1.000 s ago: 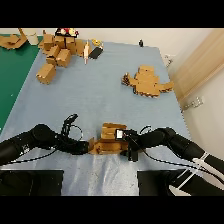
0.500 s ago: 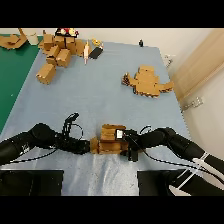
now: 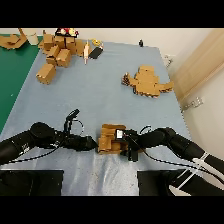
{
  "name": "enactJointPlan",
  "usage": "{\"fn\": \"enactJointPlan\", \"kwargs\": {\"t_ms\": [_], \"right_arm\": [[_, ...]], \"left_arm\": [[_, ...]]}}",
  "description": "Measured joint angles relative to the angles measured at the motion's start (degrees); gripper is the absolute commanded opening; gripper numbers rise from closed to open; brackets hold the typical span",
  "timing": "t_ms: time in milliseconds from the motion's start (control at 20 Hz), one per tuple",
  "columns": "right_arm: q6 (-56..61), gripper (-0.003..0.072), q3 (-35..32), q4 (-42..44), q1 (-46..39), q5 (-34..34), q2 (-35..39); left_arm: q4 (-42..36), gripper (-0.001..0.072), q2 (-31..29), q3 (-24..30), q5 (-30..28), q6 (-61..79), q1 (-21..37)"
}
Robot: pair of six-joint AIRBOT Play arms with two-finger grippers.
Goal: Fold the box.
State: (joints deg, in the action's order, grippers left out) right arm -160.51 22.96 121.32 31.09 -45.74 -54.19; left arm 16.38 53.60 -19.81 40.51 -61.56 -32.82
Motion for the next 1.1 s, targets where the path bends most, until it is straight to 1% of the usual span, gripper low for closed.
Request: {"fn": "enactJointPlan", "kwargs": {"t_ms": [550,600,650,700,1000,1100], "right_arm": [[0.0,0.0444,0.0,0.0,0.0,0.0,0.0],[0.0,0.0444,0.0,0.0,0.0,0.0,0.0],[0.0,0.0444,0.0,0.0,0.0,0.0,0.0],[0.0,0.0444,0.0,0.0,0.0,0.0,0.0],[0.0,0.0444,0.0,0.0,0.0,0.0,0.0],[0.0,0.0444,0.0,0.0,0.0,0.0,0.0]], "left_arm": [[-1.3,0.0293,0.0,-0.1,0.0,0.5,0.1],[-1.3,0.0301,0.0,-0.1,-0.1,0.5,0.0],[-1.5,0.0392,0.0,-0.1,-0.2,0.6,0.1],[-1.7,0.0443,0.0,-0.1,-0.4,1.0,0.0],[-2.6,0.0445,0.0,-0.5,-0.2,2.3,-0.1],[-2.0,0.0445,0.0,-1.4,-0.8,2.0,-1.1]]}}
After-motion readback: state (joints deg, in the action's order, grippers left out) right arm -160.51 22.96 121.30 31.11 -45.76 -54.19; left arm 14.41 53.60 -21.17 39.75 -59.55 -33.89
